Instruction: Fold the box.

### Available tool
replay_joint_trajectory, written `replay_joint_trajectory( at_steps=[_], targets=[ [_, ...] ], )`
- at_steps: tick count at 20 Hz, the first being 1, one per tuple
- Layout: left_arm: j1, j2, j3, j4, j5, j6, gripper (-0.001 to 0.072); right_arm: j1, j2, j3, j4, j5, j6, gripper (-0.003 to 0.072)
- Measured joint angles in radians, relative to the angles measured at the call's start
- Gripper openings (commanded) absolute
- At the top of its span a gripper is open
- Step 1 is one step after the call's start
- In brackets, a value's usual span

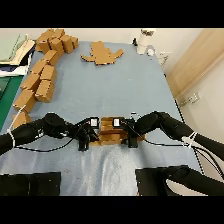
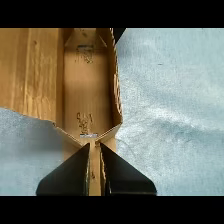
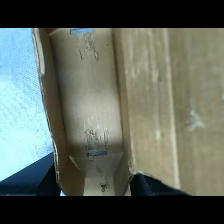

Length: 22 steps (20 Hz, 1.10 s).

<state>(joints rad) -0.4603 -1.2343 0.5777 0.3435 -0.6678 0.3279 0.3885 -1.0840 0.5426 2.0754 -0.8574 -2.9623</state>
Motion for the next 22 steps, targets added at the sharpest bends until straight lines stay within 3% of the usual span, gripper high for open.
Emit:
replay_joint_trajectory(
  at_steps=[11,21,22],
  targets=[
    [-0.03,-0.031,0.0,-0.122,0.013,0.095,0.0102,0.0,0.0,0.0,0.0,0.0,-0.001,0.0504],
    [-0.038,-0.042,0.0,-0.141,0.014,0.126,0.0104,0.0,0.0,0.0,0.0,0.001,-0.001,0.0504],
    [-0.038,-0.042,0.0,-0.143,0.014,0.126,0.0136,0.0,0.0,0.0,0.0,0.001,-0.001,0.0504]
  ],
)
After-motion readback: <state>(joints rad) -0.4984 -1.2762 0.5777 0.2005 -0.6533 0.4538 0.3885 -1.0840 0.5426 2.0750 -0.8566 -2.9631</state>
